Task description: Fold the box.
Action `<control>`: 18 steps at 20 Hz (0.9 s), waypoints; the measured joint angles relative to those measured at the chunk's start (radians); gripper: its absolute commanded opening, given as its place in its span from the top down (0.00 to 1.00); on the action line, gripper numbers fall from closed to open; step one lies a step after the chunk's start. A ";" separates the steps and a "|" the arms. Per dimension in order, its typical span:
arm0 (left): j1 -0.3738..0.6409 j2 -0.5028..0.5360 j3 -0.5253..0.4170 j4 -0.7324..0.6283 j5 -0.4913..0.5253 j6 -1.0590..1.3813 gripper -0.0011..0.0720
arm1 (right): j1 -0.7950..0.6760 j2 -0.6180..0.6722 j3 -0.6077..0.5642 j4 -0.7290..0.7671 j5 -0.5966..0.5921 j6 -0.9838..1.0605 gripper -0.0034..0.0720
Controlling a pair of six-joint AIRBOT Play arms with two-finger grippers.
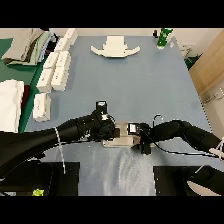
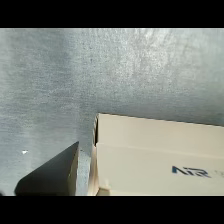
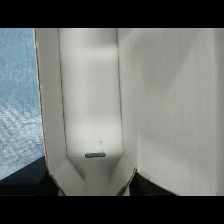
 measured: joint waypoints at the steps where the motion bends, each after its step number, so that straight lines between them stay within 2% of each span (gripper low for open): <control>1: -0.005 0.000 0.003 0.002 -0.001 0.000 0.59 | 0.000 0.000 0.000 0.000 0.000 0.000 0.36; 9: -0.015 0.001 0.049 0.006 -0.072 0.018 0.59 | 0.000 0.000 0.000 -0.001 0.000 0.000 0.36; 17: -0.035 -0.033 0.051 0.010 -0.085 0.036 0.59 | 0.000 0.000 0.000 -0.001 0.000 0.000 0.36; 18: -0.042 -0.040 0.050 0.013 -0.085 0.042 0.68 | 0.000 0.000 0.000 -0.001 0.000 0.000 0.36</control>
